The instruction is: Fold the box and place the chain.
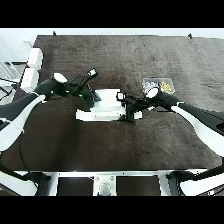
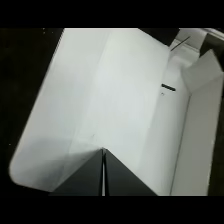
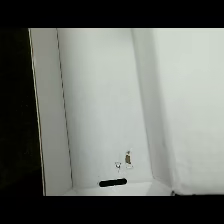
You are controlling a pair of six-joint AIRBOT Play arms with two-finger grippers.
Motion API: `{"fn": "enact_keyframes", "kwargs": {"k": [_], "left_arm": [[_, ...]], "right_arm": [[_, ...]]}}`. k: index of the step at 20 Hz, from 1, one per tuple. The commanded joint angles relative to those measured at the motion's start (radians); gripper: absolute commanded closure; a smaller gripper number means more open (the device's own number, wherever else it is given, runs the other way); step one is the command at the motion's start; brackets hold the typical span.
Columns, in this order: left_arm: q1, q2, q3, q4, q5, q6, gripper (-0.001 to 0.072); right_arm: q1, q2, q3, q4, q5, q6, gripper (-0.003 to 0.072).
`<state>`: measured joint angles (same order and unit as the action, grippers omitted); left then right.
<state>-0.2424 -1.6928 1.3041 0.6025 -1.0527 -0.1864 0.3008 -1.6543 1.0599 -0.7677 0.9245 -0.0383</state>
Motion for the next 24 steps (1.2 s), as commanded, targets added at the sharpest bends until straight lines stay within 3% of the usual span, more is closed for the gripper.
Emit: {"fn": "enact_keyframes", "kwargs": {"k": [1,4,8,12,13,14,17,24], "left_arm": [[0.048,0.046,0.032,0.014,-0.132,-0.049,0.0693],[0.076,0.167,-0.025,0.054,-0.106,-0.056,0.0695],[0.076,0.346,-0.211,0.098,0.019,-0.056,0.0694],[0.076,0.369,-0.345,0.144,0.063,-0.039,0.0685],[0.076,0.369,-0.364,0.15,0.072,-0.012,0.0432],[0.076,0.369,-0.38,0.154,0.077,0.032,0.0054],[0.076,0.369,-0.39,0.15,0.124,0.088,0.0057],[0.076,0.315,-0.391,0.131,0.128,0.061,0.0058]], "right_arm": [[0.001,-0.001,0.0,0.0,0.001,0.001,0.0092],[0.001,-0.001,0.0,0.0,0.001,0.001,0.0092],[0.001,-0.001,0.0,0.0,0.001,0.001,0.0092],[0.001,-0.001,0.0,0.0,0.001,0.001,0.0092],[0.001,-0.001,0.0,0.0,0.001,0.001,0.0092],[0.001,-0.001,0.0,0.0,0.001,0.001,0.0092],[0.001,-0.001,0.0,0.0,0.001,0.001,0.0092],[0.001,-0.001,0.0,0.0,0.001,0.001,0.0092]]}}
